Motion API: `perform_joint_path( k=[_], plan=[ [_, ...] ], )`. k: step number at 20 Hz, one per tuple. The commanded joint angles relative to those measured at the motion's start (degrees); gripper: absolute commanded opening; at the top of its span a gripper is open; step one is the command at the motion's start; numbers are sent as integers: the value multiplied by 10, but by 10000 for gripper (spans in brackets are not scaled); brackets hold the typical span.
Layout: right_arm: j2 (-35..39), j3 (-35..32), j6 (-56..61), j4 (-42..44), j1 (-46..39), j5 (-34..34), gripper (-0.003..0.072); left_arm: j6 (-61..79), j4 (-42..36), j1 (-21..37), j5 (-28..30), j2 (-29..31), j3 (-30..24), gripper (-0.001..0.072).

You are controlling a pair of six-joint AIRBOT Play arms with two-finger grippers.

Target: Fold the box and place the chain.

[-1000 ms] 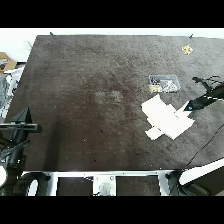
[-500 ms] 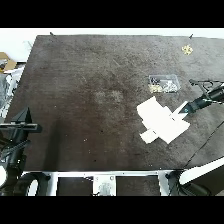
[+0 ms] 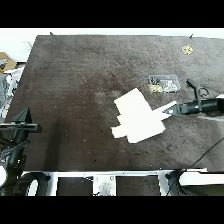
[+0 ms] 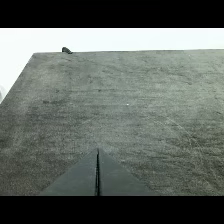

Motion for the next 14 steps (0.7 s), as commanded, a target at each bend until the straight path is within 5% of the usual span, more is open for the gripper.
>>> perform_joint_path(
  k=[1, 7, 11, 14],
  plan=[
    [89, -155, -6, 145, 69, -148, 9, 0, 0, 0, 1, 0, 1, 11],
    [111, -211, -38, 364, 220, -324, 8, 0, 0, 0, -1, 0, 1, 11],
    [111, -208, -64, 375, 299, -470, 9, -1, -2, 0, -7, 0, 1, 11],
    [96, -189, -66, 371, 339, -546, 9, 0, -2, 0, -69, 0, 1, 11]
  ],
)
